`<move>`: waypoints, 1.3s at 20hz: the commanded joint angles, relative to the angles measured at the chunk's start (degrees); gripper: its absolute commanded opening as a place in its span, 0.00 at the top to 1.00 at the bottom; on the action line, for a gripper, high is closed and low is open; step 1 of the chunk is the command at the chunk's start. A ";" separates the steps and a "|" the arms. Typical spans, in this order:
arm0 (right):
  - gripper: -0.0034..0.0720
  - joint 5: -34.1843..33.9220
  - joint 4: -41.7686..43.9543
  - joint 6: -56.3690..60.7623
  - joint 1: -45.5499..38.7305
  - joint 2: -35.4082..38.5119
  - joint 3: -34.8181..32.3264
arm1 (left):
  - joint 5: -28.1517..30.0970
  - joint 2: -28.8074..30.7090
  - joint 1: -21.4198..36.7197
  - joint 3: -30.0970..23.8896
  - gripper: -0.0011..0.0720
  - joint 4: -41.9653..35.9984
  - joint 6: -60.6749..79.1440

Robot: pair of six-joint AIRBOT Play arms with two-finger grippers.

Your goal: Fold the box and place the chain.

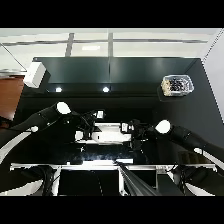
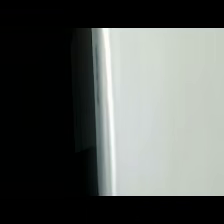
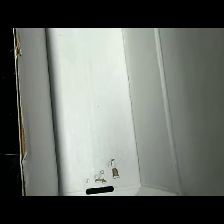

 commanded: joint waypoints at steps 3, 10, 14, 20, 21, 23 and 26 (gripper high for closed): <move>0.01 0.04 -0.26 0.92 0.00 0.04 -0.04 | -0.02 -0.02 -0.02 -0.02 0.94 0.00 0.00; 0.24 0.04 -0.26 0.90 0.00 0.02 -0.07 | -0.13 -0.02 -0.02 -0.02 0.94 0.00 0.00; 0.24 0.02 -0.26 0.92 0.00 0.02 -0.07 | -0.33 0.07 0.00 0.17 0.89 0.09 -0.02; 0.24 -0.04 -0.24 0.94 0.00 0.02 -0.07 | -0.33 5.49 0.92 0.39 0.23 0.59 -0.79; 0.24 -0.13 -0.24 0.94 0.00 0.02 -0.07 | -0.20 6.82 1.36 0.42 0.04 0.68 -2.97; 0.24 -0.63 -0.22 1.18 0.00 0.02 -0.07 | -0.76 10.01 2.97 0.42 0.01 1.25 -7.67; 0.24 -1.14 -0.24 1.57 0.02 0.02 -0.07 | -3.63 15.63 5.99 0.42 0.01 3.52 -15.76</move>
